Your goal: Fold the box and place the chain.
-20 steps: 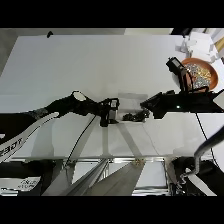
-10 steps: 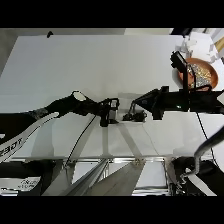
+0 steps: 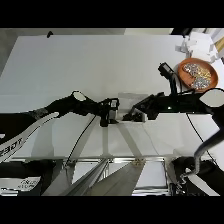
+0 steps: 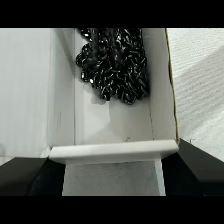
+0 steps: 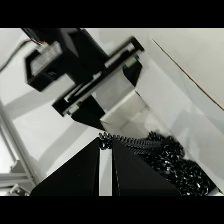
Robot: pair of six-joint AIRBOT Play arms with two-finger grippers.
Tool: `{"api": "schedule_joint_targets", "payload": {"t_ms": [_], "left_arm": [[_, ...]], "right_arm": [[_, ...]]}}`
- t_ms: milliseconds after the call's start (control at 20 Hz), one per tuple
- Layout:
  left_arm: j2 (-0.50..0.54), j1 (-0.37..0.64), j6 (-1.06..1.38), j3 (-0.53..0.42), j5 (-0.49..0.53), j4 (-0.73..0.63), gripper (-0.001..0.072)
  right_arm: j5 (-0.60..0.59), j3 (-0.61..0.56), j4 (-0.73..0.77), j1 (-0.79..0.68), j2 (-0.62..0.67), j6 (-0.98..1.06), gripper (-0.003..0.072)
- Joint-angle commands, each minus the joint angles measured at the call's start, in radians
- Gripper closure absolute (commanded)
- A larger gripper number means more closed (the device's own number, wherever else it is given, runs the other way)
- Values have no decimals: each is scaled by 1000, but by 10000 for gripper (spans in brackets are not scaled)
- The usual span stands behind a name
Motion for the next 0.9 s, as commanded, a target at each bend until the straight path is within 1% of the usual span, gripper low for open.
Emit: {"api": "schedule_joint_targets", "payload": {"t_ms": [0,100,200,350,450,500,550,650,750,800,850], "left_arm": [[0,0,0,0,0,0,638],[0,0,0,0,0,0,638],[0,0,0,0,0,0,638],[0,0,0,0,0,0,638],[0,0,0,0,0,0,638],[0,0,0,0,0,0,638],[0,0,0,0,0,0,638],[0,0,0,0,0,0,638],[0,0,0,0,0,0,638],[0,0,0,0,0,0,638],[0,0,0,0,0,0,638]], "right_arm": [[-13,-21,11,0,-93,-1,663],[-16,-21,46,0,-145,-2,659],[-16,-21,65,0,-183,-5,564],[-36,-20,66,0,-198,-22,560],[-28,-20,80,0,-198,-27,558],[-9,-17,100,0,-197,-27,539],[18,-8,127,0,-192,-32,499],[53,45,132,0,-171,-50,500],[75,130,115,-1,-138,-50,506],[76,178,92,-1,-124,-50,527],[63,232,43,-1,-111,-47,610]]}}
